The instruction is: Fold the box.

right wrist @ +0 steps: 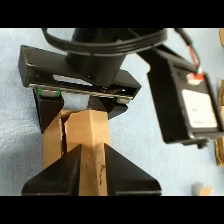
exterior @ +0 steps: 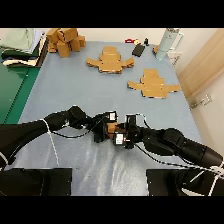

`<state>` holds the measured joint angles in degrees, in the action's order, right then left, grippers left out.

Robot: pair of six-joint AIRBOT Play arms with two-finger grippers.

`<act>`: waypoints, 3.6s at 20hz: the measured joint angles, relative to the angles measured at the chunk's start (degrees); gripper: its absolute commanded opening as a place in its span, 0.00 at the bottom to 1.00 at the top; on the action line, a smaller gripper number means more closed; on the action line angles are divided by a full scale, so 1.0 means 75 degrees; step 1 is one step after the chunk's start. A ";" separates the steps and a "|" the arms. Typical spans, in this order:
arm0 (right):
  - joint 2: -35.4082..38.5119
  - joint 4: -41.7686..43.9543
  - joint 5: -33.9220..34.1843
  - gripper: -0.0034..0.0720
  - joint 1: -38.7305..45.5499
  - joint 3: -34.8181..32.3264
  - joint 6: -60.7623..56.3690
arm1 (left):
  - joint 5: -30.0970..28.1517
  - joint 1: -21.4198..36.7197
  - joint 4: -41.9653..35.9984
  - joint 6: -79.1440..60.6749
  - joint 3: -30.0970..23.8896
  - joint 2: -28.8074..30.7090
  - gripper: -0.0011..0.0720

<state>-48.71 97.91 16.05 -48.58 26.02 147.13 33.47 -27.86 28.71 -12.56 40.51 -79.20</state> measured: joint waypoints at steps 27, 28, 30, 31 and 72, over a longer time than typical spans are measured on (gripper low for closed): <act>-0.0227 0.0769 0.0300 0.23 -0.0017 -0.0003 -0.0009 | -0.0006 0.0000 0.0003 -0.0003 0.0000 0.0000 0.68; -0.0233 0.0787 0.0329 0.23 -0.0017 0.0000 -0.0009 | -0.0006 0.0000 0.0006 -0.0003 0.0000 0.0000 0.68; -0.0254 0.0825 0.0393 0.23 -0.0017 -0.0003 -0.0009 | -0.0006 0.0000 0.0003 -0.0003 0.0000 0.0000 0.68; -0.0254 0.0831 0.0402 0.23 -0.0017 0.0000 -0.0009 | -0.0006 0.0000 0.0003 0.0000 0.0000 0.0003 0.68; 0.0350 0.1037 0.0901 0.05 0.0358 -0.0017 -0.0009 | -0.0003 0.0000 0.0000 0.0000 0.0000 0.0003 0.68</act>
<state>-46.09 105.69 22.81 -45.89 25.89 147.06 33.45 -27.86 28.71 -12.56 40.51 -79.18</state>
